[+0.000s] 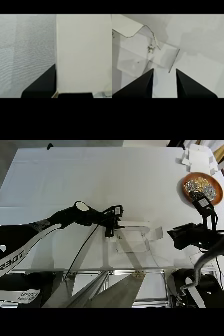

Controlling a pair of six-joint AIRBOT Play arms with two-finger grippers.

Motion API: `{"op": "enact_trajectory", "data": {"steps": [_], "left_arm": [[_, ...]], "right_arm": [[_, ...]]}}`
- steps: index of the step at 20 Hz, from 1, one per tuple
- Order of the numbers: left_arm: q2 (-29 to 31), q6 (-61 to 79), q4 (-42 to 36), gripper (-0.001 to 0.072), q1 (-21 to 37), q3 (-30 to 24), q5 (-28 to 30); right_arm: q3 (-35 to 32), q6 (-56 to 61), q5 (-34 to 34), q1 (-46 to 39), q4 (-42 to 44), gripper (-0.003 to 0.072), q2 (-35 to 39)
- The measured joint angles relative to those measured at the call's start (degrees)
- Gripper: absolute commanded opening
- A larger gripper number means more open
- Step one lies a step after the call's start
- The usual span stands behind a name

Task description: Fold the box and place the chain.

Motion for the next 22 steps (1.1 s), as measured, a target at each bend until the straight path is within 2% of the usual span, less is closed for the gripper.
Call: {"op": "enact_trajectory", "data": {"steps": [1,3,5,12,13,15,16,18,20,21,22], "left_arm": [[0.0,0.0,0.02,0.0011,0.0,0.0,0.0],[0.0,0.02,0.04,0.0011,0.0,0.0,0.0],[0.0,0.0,0.07,0.0011,0.0,0.0,0.0],[0.0,0.02,0.07,0.0011,-0.02,0.0,0.0],[0.0,0.02,0.07,0.0011,-0.02,0.0,0.02],[0.0,0.02,0.07,0.0011,-0.02,0.0,0.02],[0.0,0.02,0.09,0.0011,-0.02,0.0,0.02],[0.0,0.02,0.09,0.0011,-0.02,0.0,0.02],[0.0,0.02,0.09,0.0011,-0.02,0.0,0.02],[0.0,0.02,0.09,0.0011,-0.02,0.0,0.02],[0.0,0.02,0.09,0.0011,-0.04,0.0,0.02]], "right_arm": [[-0.02,-0.61,-0.02,0.0,0.55,0.0167,0.0],[-0.07,-2.91,-0.11,0.0,2.32,0.0032,0.0],[-0.07,-7.21,0.0,0.0,4.83,0.0008,0.0],[-2.49,-29.73,4.92,0.68,12.33,0.0015,-4.85],[-3.17,-32.92,5.16,1.25,12.7,0.0057,-6.23],[-4.2,-38.34,4.98,2.93,12.81,0.0088,-9.51],[-4.5,-40.37,4.52,3.93,12.66,0.0202,-11.26],[-4.9,-43.1,2.91,5.97,11.89,0.0299,-14.38],[-5.14,-44.72,0.87,8.11,11.34,0.0434,-16.9],[-5.16,-45.86,-0.13,9.22,10.84,0.0472,-17.84],[-5.2,-47.12,-1.07,10.27,10.36,0.0478,-18.47]]}}
